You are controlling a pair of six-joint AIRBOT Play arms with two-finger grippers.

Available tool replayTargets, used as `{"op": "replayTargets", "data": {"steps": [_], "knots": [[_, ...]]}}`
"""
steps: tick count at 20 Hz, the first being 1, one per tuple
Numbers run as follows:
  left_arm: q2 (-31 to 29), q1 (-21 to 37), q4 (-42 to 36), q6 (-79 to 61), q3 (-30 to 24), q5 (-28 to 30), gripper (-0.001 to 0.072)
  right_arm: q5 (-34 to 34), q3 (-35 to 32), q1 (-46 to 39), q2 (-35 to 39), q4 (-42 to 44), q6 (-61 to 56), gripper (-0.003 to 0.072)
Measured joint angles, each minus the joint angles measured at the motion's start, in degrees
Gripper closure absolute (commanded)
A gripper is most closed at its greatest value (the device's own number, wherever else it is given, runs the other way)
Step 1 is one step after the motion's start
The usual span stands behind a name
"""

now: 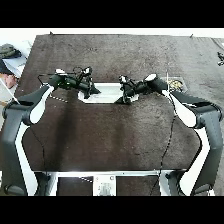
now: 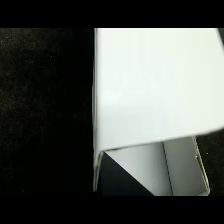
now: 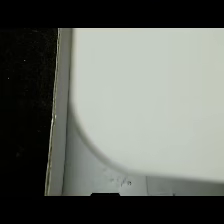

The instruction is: Fold the box and place the chain.

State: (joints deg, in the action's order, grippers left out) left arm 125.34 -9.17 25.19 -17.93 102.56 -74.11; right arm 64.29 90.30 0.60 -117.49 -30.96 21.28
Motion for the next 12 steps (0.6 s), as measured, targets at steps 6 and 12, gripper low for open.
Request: {"op": "replayTargets", "data": {"steps": [6, 12], "knots": [[0.00, 0.00, 0.00, 0.00, 0.00, -0.02, 0.0696, -0.09, 0.00, 0.00, 0.00, 0.20, -0.02, 0.0451], [0.00, 0.00, 0.00, 0.00, 0.00, 0.00, 0.0696, -0.22, 0.00, 0.00, 0.00, 0.31, -0.02, 0.0451]]}}
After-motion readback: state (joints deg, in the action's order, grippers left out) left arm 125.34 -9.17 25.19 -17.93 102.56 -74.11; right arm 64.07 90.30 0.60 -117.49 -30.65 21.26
